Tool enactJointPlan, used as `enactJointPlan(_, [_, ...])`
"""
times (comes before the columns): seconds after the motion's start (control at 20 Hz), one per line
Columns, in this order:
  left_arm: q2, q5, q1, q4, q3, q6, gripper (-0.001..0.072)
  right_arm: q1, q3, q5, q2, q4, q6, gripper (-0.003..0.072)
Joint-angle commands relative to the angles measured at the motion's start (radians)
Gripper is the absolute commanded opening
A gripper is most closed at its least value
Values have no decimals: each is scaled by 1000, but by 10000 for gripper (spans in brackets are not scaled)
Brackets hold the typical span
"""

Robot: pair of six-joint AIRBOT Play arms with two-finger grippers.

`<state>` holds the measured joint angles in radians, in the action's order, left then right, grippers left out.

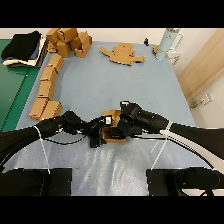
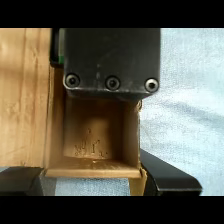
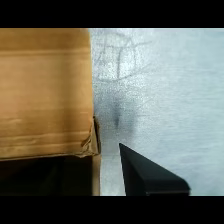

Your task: Fold the box.

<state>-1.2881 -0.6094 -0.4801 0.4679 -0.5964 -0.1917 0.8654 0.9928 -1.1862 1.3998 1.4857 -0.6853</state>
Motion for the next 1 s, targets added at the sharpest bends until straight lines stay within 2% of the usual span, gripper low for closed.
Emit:
enactJointPlan(0.0, [0,0,0,0,-1,0,511,1,9,-1,-16,50,-31,505])
enactJointPlan(0.2, [0,0,0,0,-1,0,511,-5,36,-41,-111,35,-31,493])
enactJointPlan(0.25, [0,0,0,0,-1,0,511,-15,36,-55,-140,29,-31,411])
enactJointPlan(0.35, [0,0,0,0,-1,0,511,-42,36,-93,-188,7,-35,394])
enactJointPlan(0.45, [0,0,0,0,-1,0,511,-79,36,-152,-217,-55,-59,261])
enactJointPlan(0.5, [0,0,0,0,-1,0,511,-103,36,-182,-218,-91,-83,245])
enactJointPlan(0.55, [0,0,0,0,-1,0,511,-142,34,-192,-214,-98,-136,75])
enactJointPlan(0.6, [0,0,0,0,-1,0,511,-188,33,-179,-204,-94,-196,13])
enactJointPlan(0.7, [0,0,0,0,-1,0,511,-319,33,-72,-159,-51,-372,3])
enactJointPlan(0.8, [0,0,0,0,-1,0,511,-503,35,92,-91,169,-669,2])
enactJointPlan(0.85, [0,0,0,0,-1,0,511,-615,42,132,-43,393,-874,2])
enactJointPlan(0.95, [0,0,0,0,-1,0,510,-805,65,71,70,855,-1218,2])
